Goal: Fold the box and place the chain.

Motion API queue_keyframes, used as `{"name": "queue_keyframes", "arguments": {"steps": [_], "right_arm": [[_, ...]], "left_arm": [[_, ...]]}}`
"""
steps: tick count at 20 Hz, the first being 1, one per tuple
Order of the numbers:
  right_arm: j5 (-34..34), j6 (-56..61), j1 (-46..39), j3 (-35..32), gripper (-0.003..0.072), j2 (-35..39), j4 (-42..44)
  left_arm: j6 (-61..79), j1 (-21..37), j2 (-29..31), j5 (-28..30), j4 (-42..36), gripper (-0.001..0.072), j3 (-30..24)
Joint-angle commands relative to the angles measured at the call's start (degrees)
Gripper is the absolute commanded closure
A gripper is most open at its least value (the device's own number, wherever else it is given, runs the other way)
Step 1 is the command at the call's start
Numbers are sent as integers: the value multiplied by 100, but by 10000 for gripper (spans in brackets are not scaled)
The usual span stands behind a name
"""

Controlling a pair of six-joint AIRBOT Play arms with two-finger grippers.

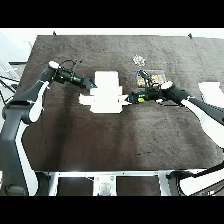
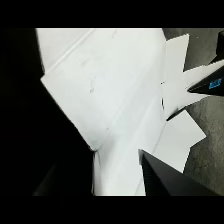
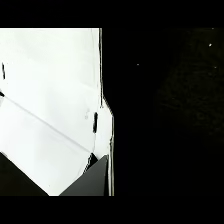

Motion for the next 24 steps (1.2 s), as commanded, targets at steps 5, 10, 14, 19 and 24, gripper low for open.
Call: {"name": "queue_keyframes", "arguments": {"steps": [5, 10, 14, 19, 24], "right_arm": [[-20, -44, 2, 0, 680, 4, 96], [-22, -42, 2, 0, 680, 4, 96], [-22, -42, 4, 0, 680, 4, 94], [-22, -42, 2, 0, 680, 4, 94], [-22, -46, 4, 0, 679, 4, 92]], "left_arm": [[232, -11, -133, -164, -304, 175, 17], [514, -201, -133, -149, -302, 224, 17], [507, -195, -133, -111, -299, 224, 17], [573, -195, -133, -50, -273, 362, 17], [973, -195, -133, -203, -282, 541, 15]]}}
